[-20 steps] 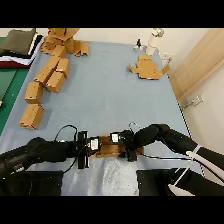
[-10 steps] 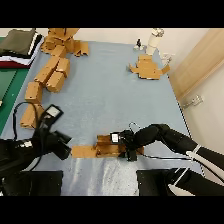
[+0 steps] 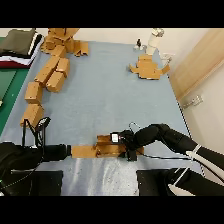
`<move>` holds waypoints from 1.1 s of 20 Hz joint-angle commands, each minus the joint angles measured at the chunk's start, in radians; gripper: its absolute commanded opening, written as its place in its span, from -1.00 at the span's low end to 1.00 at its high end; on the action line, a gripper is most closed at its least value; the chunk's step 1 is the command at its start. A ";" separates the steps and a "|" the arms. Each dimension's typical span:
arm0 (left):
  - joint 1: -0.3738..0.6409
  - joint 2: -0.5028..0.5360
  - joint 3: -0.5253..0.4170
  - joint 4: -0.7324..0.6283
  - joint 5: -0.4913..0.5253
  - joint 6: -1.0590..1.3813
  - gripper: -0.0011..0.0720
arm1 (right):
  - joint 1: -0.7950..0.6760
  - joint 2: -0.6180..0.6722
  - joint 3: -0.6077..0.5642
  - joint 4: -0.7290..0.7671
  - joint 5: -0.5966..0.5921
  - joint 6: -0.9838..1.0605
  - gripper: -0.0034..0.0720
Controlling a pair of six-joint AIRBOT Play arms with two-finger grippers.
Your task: Fold the box.
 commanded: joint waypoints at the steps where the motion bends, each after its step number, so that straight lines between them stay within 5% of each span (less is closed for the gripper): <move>1: 0.108 -0.061 -0.019 -0.084 -0.009 0.056 -0.94 | 0.000 0.000 0.000 0.000 0.000 0.000 0.41; 5: 0.200 -0.106 -0.020 -0.116 0.021 0.123 -0.94 | 0.000 0.000 0.000 0.000 0.000 0.000 0.41; 14: 0.200 -0.216 -0.020 -0.446 -0.034 0.440 -0.94 | 0.000 0.000 0.000 0.000 0.000 0.000 0.41; 22: 0.200 -0.217 -0.053 -0.505 -0.021 0.496 -0.94 | 0.000 0.000 0.000 0.000 0.000 0.000 0.41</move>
